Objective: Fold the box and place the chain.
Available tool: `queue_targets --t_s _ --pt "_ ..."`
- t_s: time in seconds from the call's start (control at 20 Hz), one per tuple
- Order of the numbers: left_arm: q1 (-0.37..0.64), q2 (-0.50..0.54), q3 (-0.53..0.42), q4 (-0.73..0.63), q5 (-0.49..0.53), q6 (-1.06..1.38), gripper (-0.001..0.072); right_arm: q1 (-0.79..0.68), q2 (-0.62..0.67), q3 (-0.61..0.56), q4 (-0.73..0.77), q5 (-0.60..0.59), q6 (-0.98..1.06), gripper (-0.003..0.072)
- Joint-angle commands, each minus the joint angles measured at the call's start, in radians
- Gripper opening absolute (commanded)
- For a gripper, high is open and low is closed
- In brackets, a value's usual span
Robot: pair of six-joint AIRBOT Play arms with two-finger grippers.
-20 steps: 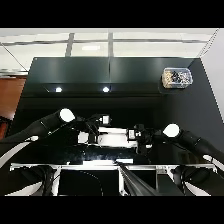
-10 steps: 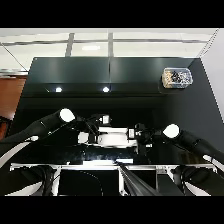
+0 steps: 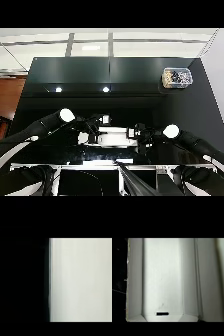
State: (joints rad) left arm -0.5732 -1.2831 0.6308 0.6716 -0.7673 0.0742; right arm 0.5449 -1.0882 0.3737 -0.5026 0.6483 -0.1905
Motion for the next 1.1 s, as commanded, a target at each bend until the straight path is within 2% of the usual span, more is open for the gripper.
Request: queue_targets --t_s 0.0,0.1,0.15,0.2,0.25,0.3,0.35,0.4,0.6,0.7,0.8,0.85,0.95,1.05 --pt "0.000 0.000 0.000 0.000 0.000 0.001 0.0031 0.000 0.000 0.000 -0.003 0.000 0.000 0.0652" --pt "0.000 0.000 0.000 0.000 0.002 0.001 0.0032 0.000 0.000 0.000 -0.005 0.002 0.000 0.0624" --pt "0.000 0.000 0.000 -0.003 0.001 0.001 0.0034 0.000 0.000 0.000 -0.005 0.002 0.000 0.0438" --pt "0.000 0.000 0.000 -0.003 0.001 0.001 0.0040 0.000 0.000 0.000 -0.005 0.002 0.000 0.0430" --pt "0.000 0.001 0.000 -0.003 0.001 0.001 0.0141 0.000 0.000 0.000 -0.005 0.002 0.000 0.0430" --pt "0.000 0.002 0.001 -0.002 0.001 0.001 0.0286 0.000 0.000 0.000 -0.005 0.002 0.000 0.0430" --pt "0.002 0.005 0.003 -0.002 0.001 -0.002 0.0380 0.000 0.000 0.000 -0.005 0.002 0.000 0.0430" --pt "0.002 0.014 0.007 0.007 0.000 -0.024 0.0423 0.000 0.000 0.000 -0.005 0.002 0.000 0.0430" --pt "0.022 0.138 0.020 0.131 -0.008 -0.168 0.0425 0.000 0.000 0.000 -0.006 0.002 0.000 0.0430" --pt "0.046 0.225 0.020 0.238 -0.067 -0.293 0.0425 0.000 0.000 0.000 -0.008 0.002 0.000 0.0430" --pt "0.074 0.312 0.020 0.365 -0.210 -0.435 0.0421 0.000 0.000 0.000 -0.011 0.002 0.000 0.0430" --pt "0.083 0.346 0.020 0.423 -0.288 -0.488 0.0393 0.000 0.000 0.000 -0.012 0.002 0.000 0.0430" --pt "0.088 0.402 0.019 0.505 -0.446 -0.600 0.0029 0.000 0.000 0.000 -0.035 0.002 0.000 0.0430" --pt "0.085 0.424 0.005 0.433 -0.541 -0.695 0.0028 0.000 0.000 0.000 -0.054 0.002 0.001 0.0430"
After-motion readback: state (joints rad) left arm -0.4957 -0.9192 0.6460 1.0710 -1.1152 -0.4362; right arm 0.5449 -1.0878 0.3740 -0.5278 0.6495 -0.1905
